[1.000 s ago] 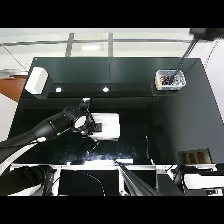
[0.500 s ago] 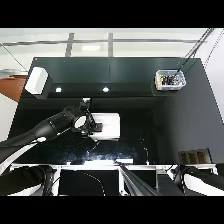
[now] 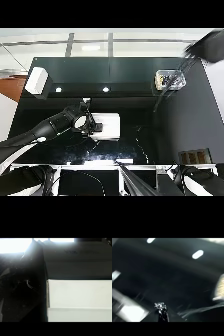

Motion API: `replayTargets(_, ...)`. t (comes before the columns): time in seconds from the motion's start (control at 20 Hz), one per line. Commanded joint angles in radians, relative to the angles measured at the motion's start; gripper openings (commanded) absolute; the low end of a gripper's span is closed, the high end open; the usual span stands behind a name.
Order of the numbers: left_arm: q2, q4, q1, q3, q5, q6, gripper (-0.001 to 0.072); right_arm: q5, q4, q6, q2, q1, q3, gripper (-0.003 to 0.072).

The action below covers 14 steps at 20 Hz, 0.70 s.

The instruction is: Fold the box and place the chain.

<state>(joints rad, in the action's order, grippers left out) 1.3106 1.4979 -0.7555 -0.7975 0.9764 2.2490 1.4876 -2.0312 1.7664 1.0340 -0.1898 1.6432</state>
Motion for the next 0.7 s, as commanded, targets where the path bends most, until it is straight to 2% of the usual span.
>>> replayTargets(0.0, 0.000, 0.001, 0.000, 0.000, -0.004, 0.000, 0.0032, -0.087, -0.060, 0.014, -0.026, -0.210, -0.214, 0.0019)
replayTargets(0.15, 0.000, 0.001, 0.000, 0.000, 0.000, 0.000, 0.0032, -0.208, -0.084, -0.006, -0.025, -0.348, -0.351, 0.0019)
replayTargets(0.25, 0.000, 0.001, 0.000, 0.000, 0.001, -0.001, 0.0032, -0.262, -0.130, -0.006, -0.022, -0.406, -0.402, 0.0019)
replayTargets(0.5, 0.000, 0.003, 0.000, 0.000, 0.001, -0.001, 0.0032, -0.365, -0.172, -0.006, 0.001, -0.472, -0.422, 0.0019)
replayTargets(0.65, 0.000, 0.005, 0.000, 0.000, 0.000, -0.001, 0.0032, -0.354, -0.187, -0.005, 0.000, -0.465, -0.421, 0.0020)
